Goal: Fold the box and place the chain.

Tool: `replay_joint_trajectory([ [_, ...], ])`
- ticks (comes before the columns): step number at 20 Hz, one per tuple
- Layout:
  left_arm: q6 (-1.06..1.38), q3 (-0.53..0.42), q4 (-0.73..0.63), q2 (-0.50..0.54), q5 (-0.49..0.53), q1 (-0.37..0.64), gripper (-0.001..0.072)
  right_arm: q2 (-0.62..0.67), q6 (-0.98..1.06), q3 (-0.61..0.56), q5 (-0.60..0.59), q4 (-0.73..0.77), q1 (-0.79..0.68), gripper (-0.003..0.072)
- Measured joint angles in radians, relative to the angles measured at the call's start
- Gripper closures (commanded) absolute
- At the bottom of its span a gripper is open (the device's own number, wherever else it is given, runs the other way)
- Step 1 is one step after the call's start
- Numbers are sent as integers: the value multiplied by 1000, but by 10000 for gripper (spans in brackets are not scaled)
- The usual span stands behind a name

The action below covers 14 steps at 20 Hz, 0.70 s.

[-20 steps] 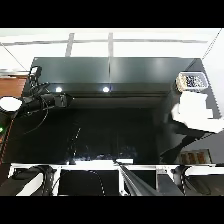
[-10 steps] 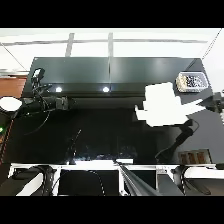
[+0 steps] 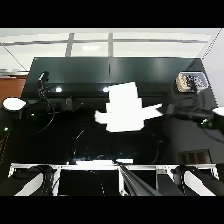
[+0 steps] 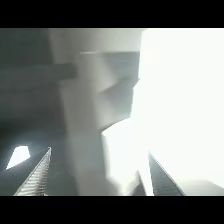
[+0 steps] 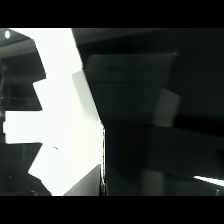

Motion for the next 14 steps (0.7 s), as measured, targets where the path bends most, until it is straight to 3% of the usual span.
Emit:
replay_joint_trajectory([
  [4, 14, 61, -63, -134, -1, -54, 2, 61, -13, -97, -157, 85, 216, 660],
  [8, 4, 166, -74, -332, -124, -64, 2, 78, -3, -124, -251, 155, 347, 660],
  [14, 27, 262, -71, -564, -317, -67, 9, 84, -3, -133, -292, 195, 397, 660],
])
